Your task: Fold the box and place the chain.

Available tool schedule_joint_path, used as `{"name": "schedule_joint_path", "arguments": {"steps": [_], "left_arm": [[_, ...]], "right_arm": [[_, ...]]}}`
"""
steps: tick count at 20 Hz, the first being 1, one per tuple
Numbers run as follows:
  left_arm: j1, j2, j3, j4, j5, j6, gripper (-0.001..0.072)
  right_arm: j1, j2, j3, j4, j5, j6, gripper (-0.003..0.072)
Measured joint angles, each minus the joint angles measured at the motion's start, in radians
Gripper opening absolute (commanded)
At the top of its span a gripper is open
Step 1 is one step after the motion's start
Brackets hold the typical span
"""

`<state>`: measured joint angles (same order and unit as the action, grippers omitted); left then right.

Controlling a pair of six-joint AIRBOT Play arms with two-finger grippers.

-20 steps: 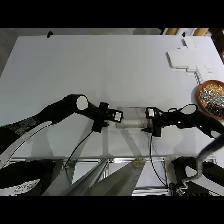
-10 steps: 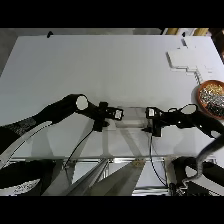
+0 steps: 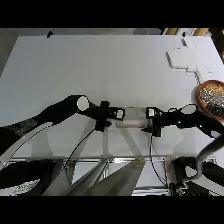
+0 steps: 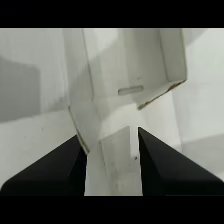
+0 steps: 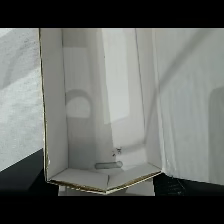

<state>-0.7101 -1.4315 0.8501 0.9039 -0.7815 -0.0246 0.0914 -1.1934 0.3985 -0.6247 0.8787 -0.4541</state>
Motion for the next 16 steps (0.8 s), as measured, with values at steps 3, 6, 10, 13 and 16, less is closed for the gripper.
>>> {"name": "schedule_joint_path", "arguments": {"steps": [3,6,10,13,16], "left_arm": [[-0.016,-0.001,0.000,-0.031,-0.003,0.039,0.0319],[-0.023,-0.001,0.000,-0.043,-0.024,0.050,0.0259],[-0.026,-0.001,0.000,-0.051,-0.021,0.051,0.0248],[-0.026,-0.001,0.000,-0.058,0.000,0.050,0.0184],[-0.027,-0.001,0.000,-0.063,0.011,0.051,0.0133]], "right_arm": [[0.000,0.000,0.000,0.000,0.000,0.000,0.0318],[0.000,0.000,0.000,0.000,0.000,0.000,0.0318],[0.000,0.000,0.000,0.000,0.000,0.000,0.0318],[0.000,0.000,0.000,0.000,0.000,0.000,0.0318],[0.000,0.000,0.000,0.000,0.000,0.000,0.0318]]}}
